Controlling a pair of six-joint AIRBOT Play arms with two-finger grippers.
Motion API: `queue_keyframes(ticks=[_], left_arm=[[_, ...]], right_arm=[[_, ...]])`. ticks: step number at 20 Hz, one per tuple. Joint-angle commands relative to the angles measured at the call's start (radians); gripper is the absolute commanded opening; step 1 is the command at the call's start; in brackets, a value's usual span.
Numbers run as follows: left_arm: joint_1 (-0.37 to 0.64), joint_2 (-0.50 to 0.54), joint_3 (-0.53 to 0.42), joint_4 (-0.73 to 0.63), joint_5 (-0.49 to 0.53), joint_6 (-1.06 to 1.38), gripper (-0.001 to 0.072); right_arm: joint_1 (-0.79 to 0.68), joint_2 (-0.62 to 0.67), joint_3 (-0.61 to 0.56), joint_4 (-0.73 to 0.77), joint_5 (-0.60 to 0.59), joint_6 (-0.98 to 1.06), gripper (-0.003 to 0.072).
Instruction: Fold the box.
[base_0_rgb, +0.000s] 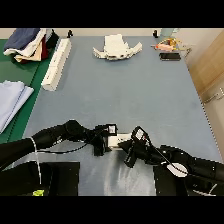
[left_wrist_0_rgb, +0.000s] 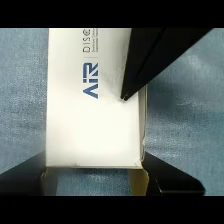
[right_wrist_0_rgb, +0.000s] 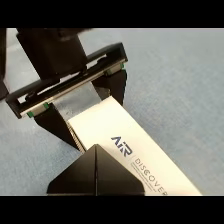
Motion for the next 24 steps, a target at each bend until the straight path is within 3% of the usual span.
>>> queue_keyframes(ticks=[1,12,14,15,20,24], left_arm=[[0.000,0.001,0.001,-0.002,0.000,-0.002,0.0473],[0.000,0.001,0.001,-0.002,0.000,-0.002,0.0473],[0.000,0.001,0.001,-0.002,0.000,-0.002,0.0473],[0.000,0.001,0.001,-0.002,0.000,-0.002,0.0473],[0.000,0.001,0.001,-0.002,0.000,-0.001,0.0473],[0.000,0.001,0.001,-0.002,0.000,-0.001,0.0473]], right_arm=[[0.001,-0.040,0.000,-0.007,0.024,0.000,0.0003],[0.000,-0.025,0.002,-0.007,0.030,0.000,0.0004],[-0.003,0.018,0.019,-0.007,0.032,0.000,0.0104],[-0.008,0.042,0.028,-0.007,0.040,0.000,0.0104],[-0.048,0.126,0.035,-0.011,0.112,0.000,0.0103],[-0.160,0.126,0.067,-0.144,0.226,0.006,0.0080]])
